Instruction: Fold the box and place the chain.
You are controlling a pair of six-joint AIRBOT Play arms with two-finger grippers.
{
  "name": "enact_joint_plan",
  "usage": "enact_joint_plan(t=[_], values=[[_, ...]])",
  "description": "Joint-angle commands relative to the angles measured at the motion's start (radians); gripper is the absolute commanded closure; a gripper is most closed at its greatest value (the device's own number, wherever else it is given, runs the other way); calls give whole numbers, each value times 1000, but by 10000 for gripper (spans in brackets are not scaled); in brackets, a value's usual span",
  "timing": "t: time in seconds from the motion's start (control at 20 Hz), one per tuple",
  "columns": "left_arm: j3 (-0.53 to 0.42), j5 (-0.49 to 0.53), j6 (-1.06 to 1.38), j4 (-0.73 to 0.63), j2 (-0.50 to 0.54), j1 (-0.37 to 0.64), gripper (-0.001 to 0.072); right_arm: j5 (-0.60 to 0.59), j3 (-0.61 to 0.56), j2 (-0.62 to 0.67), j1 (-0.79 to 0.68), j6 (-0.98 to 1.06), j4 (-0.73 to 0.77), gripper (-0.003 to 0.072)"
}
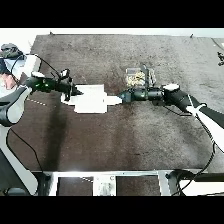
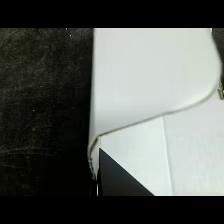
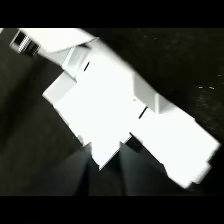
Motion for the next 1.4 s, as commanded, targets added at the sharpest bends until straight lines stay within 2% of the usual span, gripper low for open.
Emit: enact_joint_plan(t=[0.0, 0.3, 0.5, 0.55, 0.6, 0.85, 1.2, 1.35], values=[[-24, 16, 2, -8, -2, 0, 701, -18, 0, -1, 49, -94, -97, 297], [-26, 45, 2, 0, -2, 0, 700, -134, 0, -1, 126, -300, -136, 296], [-26, 38, 2, -2, -2, 0, 699, -239, 0, -1, 190, -362, -189, 294], [-26, 37, 2, -1, -2, 0, 699, -254, 0, -1, 207, -394, -202, 233], [-26, 37, 2, -2, -2, 0, 699, -277, 0, -1, 225, -422, -210, 137], [-26, 37, 2, -5, -1, 0, 699, -354, 1, -11, 291, -436, -239, 137], [-26, 38, 2, -5, -1, 0, 699, -363, 73, -130, 346, -347, -439, 136], [-26, 38, 2, -6, -1, 0, 699, -355, 95, -139, 349, -333, -443, 137]])
